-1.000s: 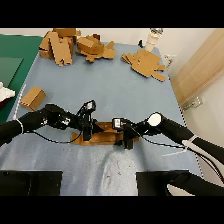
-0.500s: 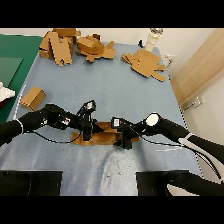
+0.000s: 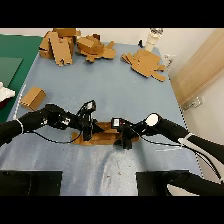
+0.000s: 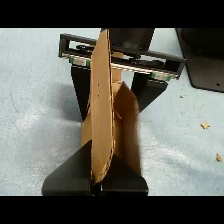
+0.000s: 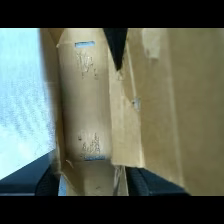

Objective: Fold the box.

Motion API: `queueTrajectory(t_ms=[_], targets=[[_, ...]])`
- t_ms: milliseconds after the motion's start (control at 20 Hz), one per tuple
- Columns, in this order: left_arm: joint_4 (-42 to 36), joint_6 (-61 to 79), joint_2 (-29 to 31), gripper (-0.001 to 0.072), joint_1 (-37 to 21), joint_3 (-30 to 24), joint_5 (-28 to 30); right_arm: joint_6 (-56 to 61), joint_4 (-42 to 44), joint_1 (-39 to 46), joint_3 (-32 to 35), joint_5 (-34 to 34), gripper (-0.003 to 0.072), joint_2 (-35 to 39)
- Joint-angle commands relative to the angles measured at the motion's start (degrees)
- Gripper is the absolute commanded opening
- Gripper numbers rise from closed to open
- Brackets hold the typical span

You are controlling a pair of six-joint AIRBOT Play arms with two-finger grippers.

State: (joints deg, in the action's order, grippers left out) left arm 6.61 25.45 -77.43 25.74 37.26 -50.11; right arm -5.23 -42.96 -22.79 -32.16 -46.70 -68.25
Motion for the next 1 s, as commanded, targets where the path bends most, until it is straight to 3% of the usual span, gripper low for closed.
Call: queueTrajectory(t_ms=[0, 250, 300, 950], targets=[[0.0, 0.0, 0.0, 0.0017, 0.0, 0.0, 0.0, 0.0, -0.3, -0.1, 0.0, -0.2, 0.0478, 0.0], [0.0, 0.0, 0.0, 0.0017, 0.0, 0.0, 0.1, 0.0, -0.6, -0.1, 0.0, -0.2, 0.0493, -0.7], [0.0, 0.0, 0.0, 0.0017, 0.0, 0.0, 0.1, 0.0, -0.7, -0.1, 0.0, -0.2, 0.057, -1.0], [0.0, 0.0, 0.0, 0.0017, 0.0, 0.0, 0.1, 0.0, -0.7, -0.2, 0.0, 0.6, 0.059, 0.2]])
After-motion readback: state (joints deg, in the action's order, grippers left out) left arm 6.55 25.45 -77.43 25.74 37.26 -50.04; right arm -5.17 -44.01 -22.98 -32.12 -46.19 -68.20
